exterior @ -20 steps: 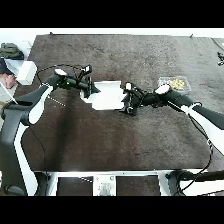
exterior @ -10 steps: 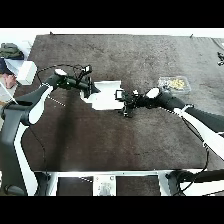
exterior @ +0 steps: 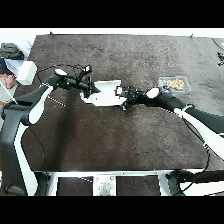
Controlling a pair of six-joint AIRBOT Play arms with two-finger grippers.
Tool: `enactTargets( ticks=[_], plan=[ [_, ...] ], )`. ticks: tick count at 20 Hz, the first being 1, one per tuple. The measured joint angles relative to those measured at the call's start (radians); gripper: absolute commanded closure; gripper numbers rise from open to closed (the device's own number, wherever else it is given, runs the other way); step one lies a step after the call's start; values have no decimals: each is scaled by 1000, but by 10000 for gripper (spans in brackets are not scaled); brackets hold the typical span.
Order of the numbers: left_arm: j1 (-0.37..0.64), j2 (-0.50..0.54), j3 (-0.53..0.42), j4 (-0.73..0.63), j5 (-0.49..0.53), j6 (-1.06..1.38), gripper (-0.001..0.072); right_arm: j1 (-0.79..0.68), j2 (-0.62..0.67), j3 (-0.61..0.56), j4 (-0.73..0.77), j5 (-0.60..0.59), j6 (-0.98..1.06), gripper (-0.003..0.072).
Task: Fold the box and place the chain.
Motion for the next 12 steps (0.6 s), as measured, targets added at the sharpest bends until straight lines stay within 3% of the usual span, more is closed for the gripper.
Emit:
enactTargets(
  ticks=[3, 5, 12],
  plan=[
    [0, 0, 0, 0, 0, 0, 698, -7, 13, 0, 8, -24, -8, 99],
    [0, 0, 0, 0, 0, 0, 698, -13, 15, 3, 16, -33, -12, 150],
    [0, 0, 0, 0, 5, 0, 698, -53, -5, 72, 36, 36, -42, 88]
  ],
)
